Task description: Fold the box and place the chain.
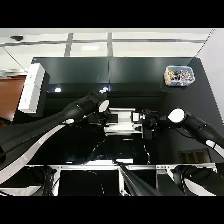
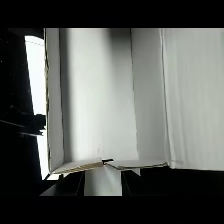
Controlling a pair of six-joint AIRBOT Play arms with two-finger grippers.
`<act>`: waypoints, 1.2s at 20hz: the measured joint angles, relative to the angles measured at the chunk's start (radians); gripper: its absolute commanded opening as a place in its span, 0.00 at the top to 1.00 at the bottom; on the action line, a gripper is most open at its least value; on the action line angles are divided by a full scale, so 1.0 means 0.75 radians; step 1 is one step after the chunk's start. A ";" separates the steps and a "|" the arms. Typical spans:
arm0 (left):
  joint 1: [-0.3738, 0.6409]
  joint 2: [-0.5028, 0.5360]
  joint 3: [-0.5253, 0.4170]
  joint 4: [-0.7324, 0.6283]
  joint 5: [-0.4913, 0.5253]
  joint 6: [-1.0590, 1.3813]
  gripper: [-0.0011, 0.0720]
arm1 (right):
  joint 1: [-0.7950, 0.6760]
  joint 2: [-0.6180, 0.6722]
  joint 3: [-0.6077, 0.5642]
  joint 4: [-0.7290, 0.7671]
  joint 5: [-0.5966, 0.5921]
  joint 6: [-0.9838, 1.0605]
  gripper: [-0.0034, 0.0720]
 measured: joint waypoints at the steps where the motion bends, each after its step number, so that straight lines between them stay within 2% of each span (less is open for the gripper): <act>1: 0.000 0.000 0.000 0.001 0.000 0.000 0.95 | 0.000 -0.005 0.000 0.031 0.001 -0.001 0.62; 9: 0.000 -0.001 -0.001 0.001 0.001 -0.001 0.95 | 0.000 -0.108 0.000 0.292 0.009 -0.001 0.64; 10: 0.000 -0.001 -0.001 0.000 0.002 -0.001 0.95 | 0.000 -0.116 0.000 0.304 0.011 -0.002 0.76; 11: 0.000 -0.001 -0.001 -0.002 0.006 -0.002 0.95 | 0.001 -0.122 0.000 0.313 0.012 -0.001 0.83; 12: 0.000 -0.001 -0.001 -0.006 0.009 -0.002 0.95 | 0.000 -0.125 0.000 0.319 0.015 -0.001 0.67; 13: 0.000 -0.001 -0.001 -0.006 0.009 -0.003 0.95 | 0.001 -0.129 0.000 0.326 0.015 0.003 0.31; 14: 0.000 -0.001 -0.001 -0.006 0.005 0.001 0.95 | 0.001 -0.131 0.000 0.328 0.013 0.012 0.22; 15: 0.000 -0.001 -0.001 -0.002 0.001 0.000 0.95 | 0.000 -0.132 0.000 0.328 0.010 0.022 0.52; 16: 0.000 -0.001 -0.001 -0.001 -0.004 -0.003 0.95 | 0.000 -0.133 0.000 0.329 0.008 0.033 0.69; 17: 0.000 -0.001 -0.001 -0.001 0.013 -0.003 0.95 | 0.001 -0.134 0.000 0.325 0.010 0.046 0.44; 18: 0.000 -0.001 -0.001 -0.003 0.007 -0.002 0.95 | 0.001 -0.134 0.000 0.319 0.010 0.052 0.27; 20: 0.000 -0.001 -0.001 -0.001 -0.001 -0.004 0.95 | 0.000 -0.135 0.000 0.305 0.007 0.073 0.84; 21: 0.000 -0.001 -0.001 -0.003 0.011 -0.003 0.95 | 0.001 -0.136 0.000 0.300 0.014 0.090 0.88; 24: 0.000 -0.001 0.000 -0.005 0.007 -0.003 0.95 | -0.005 -0.125 0.003 0.256 0.046 0.203 0.88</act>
